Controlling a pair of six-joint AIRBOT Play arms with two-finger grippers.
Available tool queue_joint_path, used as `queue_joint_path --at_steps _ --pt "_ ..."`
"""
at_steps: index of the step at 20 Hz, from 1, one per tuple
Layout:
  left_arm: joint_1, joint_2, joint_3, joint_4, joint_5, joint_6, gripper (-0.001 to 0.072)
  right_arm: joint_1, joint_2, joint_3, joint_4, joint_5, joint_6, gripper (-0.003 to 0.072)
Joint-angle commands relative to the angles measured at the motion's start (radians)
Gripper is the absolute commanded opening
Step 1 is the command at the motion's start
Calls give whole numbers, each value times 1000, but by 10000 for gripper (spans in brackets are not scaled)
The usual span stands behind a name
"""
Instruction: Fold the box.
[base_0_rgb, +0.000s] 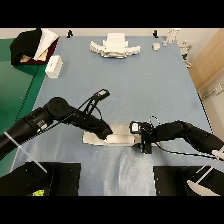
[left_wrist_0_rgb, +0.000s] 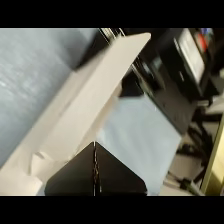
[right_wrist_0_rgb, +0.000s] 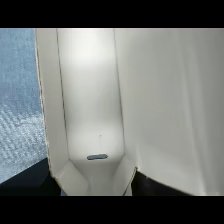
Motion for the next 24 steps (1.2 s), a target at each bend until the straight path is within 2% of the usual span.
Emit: queue_joint_path --at_steps 1,4,8,11,18,21,24 --pt "55 -107 56 -52 104 -66 13 1 0 0 0 0 0 517" --pt "111 -216 57 -101 75 -94 13 1 0 0 0 0 0 517" --pt "75 -349 54 -107 50 -105 13 1 0 0 0 0 0 517" --pt "48 -396 55 -118 63 -103 13 1 0 0 0 0 0 517" --pt "102 -334 114 -117 42 -29 13 1 0 0 0 0 0 517" --pt "138 -223 124 -95 11 20 13 1 0 0 0 0 0 517" --pt "127 -85 122 45 -79 31 12 1 0 0 0 0 0 517"
